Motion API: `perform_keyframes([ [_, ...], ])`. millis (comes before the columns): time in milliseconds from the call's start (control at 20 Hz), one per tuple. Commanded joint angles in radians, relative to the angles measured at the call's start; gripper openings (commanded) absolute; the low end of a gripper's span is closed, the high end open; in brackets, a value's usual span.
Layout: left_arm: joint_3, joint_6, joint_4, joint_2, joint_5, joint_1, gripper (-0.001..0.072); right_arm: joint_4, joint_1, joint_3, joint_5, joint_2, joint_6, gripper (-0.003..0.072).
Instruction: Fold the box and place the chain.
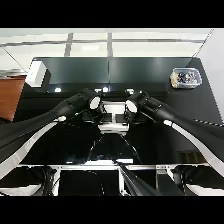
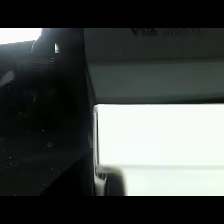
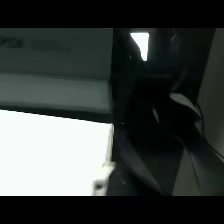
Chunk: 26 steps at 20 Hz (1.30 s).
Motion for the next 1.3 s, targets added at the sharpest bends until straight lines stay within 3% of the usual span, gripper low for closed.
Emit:
perform_keyframes([
  [0,-0.001,-0.005,-0.002,0.0,-0.006,0.001,0.0027,0.008,-0.018,0.003,0.019,0.014,-0.027,0.0395],
  [200,-0.001,-0.005,-0.004,0.0,-0.006,0.001,0.0027,0.016,-0.04,0.011,0.058,0.13,-0.102,0.0389],
  [300,-0.001,-0.004,-0.004,0.0,-0.006,0.001,0.0027,-0.068,-0.043,0.03,0.101,0.229,-0.127,0.0389],
  [400,-0.001,-0.005,-0.003,0.0,-0.006,0.001,0.0026,-0.195,-0.068,0.035,0.142,0.331,-0.165,0.0389],
  [550,-0.001,-0.005,-0.002,0.0,-0.004,0.001,0.0027,-0.552,-0.144,0.034,0.19,0.406,-0.171,0.0389],
  [650,-0.001,-0.005,-0.003,0.0,0.0,0.001,0.0026,-0.686,-0.263,0.018,0.111,0.404,-0.201,0.0389],
  [700,-0.001,-0.004,-0.003,0.0,-0.005,0.001,0.0027,-0.67,-0.342,0.003,0.034,0.402,-0.291,0.039],
  [750,-0.001,-0.004,-0.003,0.0,-0.016,0.001,0.0027,-0.639,-0.425,-0.011,-0.05,0.395,-0.357,0.0449],
  [800,-0.001,-0.004,-0.003,0.0,-0.021,0.001,0.0027,-0.58,-0.518,-0.017,-0.146,0.378,-0.388,0.072],
  [900,-0.001,-0.004,-0.003,0.0,-0.021,0.001,0.0026,-0.417,-0.682,-0.015,-0.338,0.316,-0.414,0.072],
  [1000,-0.001,-0.004,-0.003,0.0,-0.02,0.001,0.0027,-0.257,-0.8,0.041,-0.421,0.206,-0.413,0.072],
  [1200,-0.001,-0.005,-0.003,0.0,-0.021,0.001,0.0026,-0.092,-0.893,0.328,-0.293,-0.099,-0.413,0.072],
  [1250,-0.001,-0.004,-0.003,0.0,-0.022,0.001,0.0026,-0.072,-0.899,0.413,-0.23,-0.176,-0.412,0.0673],
])
